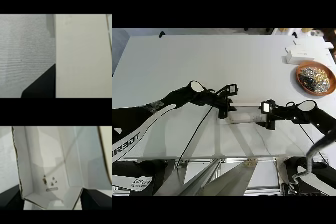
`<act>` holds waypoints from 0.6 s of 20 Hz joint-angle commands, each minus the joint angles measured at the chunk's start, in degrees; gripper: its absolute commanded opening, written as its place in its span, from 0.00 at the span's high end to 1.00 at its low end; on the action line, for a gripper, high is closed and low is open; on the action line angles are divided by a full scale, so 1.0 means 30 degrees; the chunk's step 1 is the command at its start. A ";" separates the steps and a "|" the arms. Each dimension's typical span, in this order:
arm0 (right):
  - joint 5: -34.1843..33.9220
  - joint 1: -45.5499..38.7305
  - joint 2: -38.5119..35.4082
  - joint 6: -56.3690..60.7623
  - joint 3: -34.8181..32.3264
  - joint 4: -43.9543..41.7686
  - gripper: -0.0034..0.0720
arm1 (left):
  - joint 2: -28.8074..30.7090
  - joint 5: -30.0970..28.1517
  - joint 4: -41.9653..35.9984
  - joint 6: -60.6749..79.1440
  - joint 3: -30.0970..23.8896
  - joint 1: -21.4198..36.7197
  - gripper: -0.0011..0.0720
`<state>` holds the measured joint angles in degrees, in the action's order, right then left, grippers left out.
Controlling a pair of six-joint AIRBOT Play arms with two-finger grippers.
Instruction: Fold the box and place the chain.
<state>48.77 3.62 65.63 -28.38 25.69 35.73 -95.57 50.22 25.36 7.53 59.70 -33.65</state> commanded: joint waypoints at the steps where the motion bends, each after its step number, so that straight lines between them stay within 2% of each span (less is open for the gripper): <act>1: 0.0597 -0.0015 0.0954 -0.1093 0.0022 -0.0583 0.10 | -0.0007 -0.0087 -0.0022 -0.0015 -0.0007 0.0000 0.97; 10: 0.0546 -0.0022 0.2397 -0.1705 0.0408 -0.1639 0.11 | -0.0007 -0.0087 -0.0015 -0.0015 -0.0007 0.0000 0.97; 11: 0.0532 -0.0015 0.2572 -0.1705 0.0437 -0.1639 0.12 | -0.0007 -0.0095 -0.0015 -0.0015 -0.0007 -0.0007 0.97; 12: 0.0532 -0.0022 0.2710 -0.1705 0.0444 -0.1610 0.21 | -0.0007 -0.0087 -0.0015 -0.0015 -0.0007 -0.0007 0.97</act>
